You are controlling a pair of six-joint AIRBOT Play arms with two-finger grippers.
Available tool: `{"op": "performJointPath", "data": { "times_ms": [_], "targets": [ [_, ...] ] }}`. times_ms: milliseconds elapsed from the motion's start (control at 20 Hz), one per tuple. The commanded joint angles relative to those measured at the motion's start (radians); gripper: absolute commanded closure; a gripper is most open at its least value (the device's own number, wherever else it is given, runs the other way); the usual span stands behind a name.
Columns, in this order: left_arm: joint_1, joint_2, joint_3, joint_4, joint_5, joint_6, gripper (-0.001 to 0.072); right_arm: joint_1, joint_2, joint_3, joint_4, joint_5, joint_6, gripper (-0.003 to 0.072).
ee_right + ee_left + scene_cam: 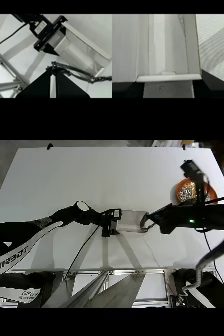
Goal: Fold the box and place the chain.
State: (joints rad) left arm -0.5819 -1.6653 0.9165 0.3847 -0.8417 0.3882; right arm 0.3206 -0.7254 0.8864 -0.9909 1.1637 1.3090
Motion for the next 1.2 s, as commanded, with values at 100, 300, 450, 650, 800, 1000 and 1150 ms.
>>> {"op": "performJointPath", "data": {
  "times_ms": [100, 300, 450, 650, 800, 1000, 1150],
  "targets": [
    [0.001, 0.0, 0.0, 0.0, 0.0, 0.0, 0.0439, 0.076, -0.12, -0.081, -0.052, -0.144, 0.0, 0.0665],
    [0.001, 0.0, 0.0, 0.0, 0.0, 0.0, 0.0439, 0.115, -0.227, -0.084, -0.082, -0.167, 0.0, 0.0665],
    [0.001, 0.0, 0.0, 0.0, 0.0, 0.0, 0.0439, 0.156, -0.295, -0.084, -0.113, -0.178, 0.0, 0.0616],
    [0.001, 0.0, 0.0, 0.0, 0.0, 0.0, 0.0439, 0.166, -0.314, -0.083, -0.153, -0.176, 0.003, 0.0561],
    [0.001, 0.0, 0.0, 0.0, 0.0, 0.0, 0.0439, 0.152, -0.245, -0.082, -0.181, -0.143, -0.001, 0.0563],
    [0.001, 0.0, 0.0, 0.0, 0.0, 0.0, 0.0439, 0.046, -0.13, -0.083, -0.357, -0.034, -0.002, 0.0644],
    [0.001, 0.0, 0.0, 0.0, 0.0, 0.0, 0.0439, -0.077, -0.14, -0.084, -0.504, -0.01, -0.048, 0.0666]
  ]
}}
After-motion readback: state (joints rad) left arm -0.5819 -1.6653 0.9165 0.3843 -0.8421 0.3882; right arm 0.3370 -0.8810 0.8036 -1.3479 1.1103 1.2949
